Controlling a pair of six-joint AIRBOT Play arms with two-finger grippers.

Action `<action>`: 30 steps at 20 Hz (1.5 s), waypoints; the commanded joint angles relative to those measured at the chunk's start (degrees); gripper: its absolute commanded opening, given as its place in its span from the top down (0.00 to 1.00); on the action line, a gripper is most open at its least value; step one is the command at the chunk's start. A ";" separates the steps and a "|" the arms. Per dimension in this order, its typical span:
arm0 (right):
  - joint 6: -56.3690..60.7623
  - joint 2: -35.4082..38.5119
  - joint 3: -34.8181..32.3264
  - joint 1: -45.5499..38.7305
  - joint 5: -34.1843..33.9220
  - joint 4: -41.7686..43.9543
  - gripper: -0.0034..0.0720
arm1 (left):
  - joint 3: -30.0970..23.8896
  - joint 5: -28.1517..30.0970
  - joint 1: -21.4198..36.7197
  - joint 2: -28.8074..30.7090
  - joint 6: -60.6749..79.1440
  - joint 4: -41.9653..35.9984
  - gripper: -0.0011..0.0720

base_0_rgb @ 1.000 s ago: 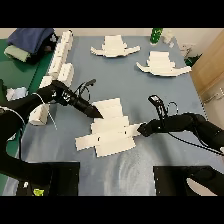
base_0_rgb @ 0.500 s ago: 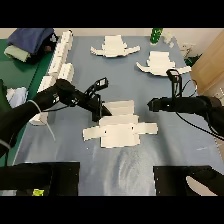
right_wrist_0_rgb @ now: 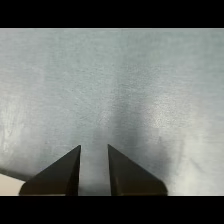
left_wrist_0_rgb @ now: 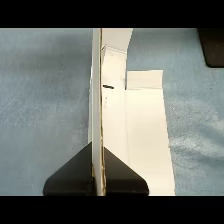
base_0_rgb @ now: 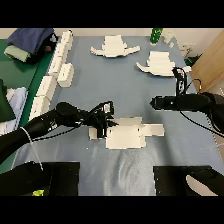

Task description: Fold the box.

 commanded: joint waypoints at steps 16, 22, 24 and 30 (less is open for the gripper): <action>0.31 -0.46 -0.42 -0.13 0.11 1.31 0.61 | 5.29 -4.35 -1.86 -4.33 -15.91 14.71 0.97; 0.31 -0.79 -0.42 -0.13 -0.07 1.33 0.61 | 6.34 -4.35 -1.86 -4.76 -15.87 14.69 0.97; 0.31 -0.79 -0.42 -0.13 -0.07 1.33 0.61 | 6.40 -4.42 -1.68 -4.76 -15.85 13.18 0.97; 0.31 -0.79 -0.42 0.00 -0.09 2.43 0.61 | 6.51 -6.93 -0.52 -5.33 -11.21 8.79 0.97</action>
